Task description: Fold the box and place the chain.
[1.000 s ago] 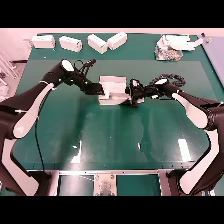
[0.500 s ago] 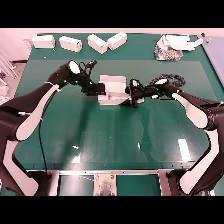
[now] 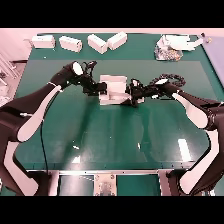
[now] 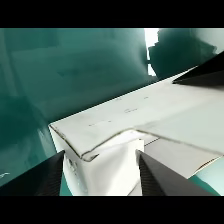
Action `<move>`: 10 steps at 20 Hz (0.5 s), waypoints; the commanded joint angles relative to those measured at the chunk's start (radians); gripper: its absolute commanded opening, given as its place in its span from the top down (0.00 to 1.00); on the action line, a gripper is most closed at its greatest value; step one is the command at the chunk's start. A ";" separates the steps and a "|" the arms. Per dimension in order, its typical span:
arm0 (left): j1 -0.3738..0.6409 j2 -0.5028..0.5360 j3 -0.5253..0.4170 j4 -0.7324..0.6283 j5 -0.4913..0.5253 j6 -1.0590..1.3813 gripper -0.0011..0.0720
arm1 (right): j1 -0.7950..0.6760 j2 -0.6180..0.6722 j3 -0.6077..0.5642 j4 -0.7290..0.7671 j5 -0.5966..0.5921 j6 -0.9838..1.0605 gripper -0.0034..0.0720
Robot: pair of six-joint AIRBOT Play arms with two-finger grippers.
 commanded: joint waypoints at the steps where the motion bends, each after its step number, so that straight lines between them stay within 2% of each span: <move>1: -0.022 0.000 0.001 0.050 -0.012 -0.055 0.29 | 0.001 0.000 0.000 0.000 0.001 0.000 0.32; 4: -0.051 0.000 0.001 0.120 -0.010 -0.099 0.29 | 0.001 0.000 0.000 0.000 0.001 0.000 0.32; 10: -0.051 0.000 0.001 0.122 -0.005 -0.131 0.29 | 0.001 0.000 0.000 0.000 0.001 0.000 0.32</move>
